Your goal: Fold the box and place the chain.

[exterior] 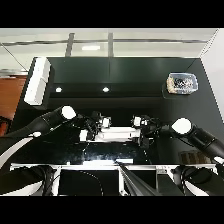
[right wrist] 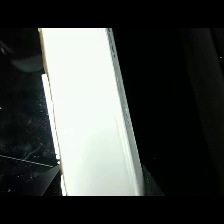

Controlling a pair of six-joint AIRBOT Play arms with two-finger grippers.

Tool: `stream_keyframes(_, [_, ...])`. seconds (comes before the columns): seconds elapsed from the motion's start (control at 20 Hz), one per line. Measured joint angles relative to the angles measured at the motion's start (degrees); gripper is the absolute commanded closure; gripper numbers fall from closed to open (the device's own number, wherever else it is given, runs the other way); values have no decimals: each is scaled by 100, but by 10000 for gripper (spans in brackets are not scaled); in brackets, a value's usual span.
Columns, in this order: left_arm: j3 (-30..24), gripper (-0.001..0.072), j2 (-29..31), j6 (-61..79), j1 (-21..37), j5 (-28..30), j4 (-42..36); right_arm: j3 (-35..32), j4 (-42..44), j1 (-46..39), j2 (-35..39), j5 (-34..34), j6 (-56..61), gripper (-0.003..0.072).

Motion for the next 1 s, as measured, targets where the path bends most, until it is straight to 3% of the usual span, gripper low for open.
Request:
stream_keyframes(0.35, [0, 684, 0, -7, 0, -9, -4, -50, -7, 0, -258, 275, -291, 104])
stream_keyframes(1.0, [0, 684, 0, -199, -2, 0, -22, -195, 656, 0, -715, -33, -1217, 104])
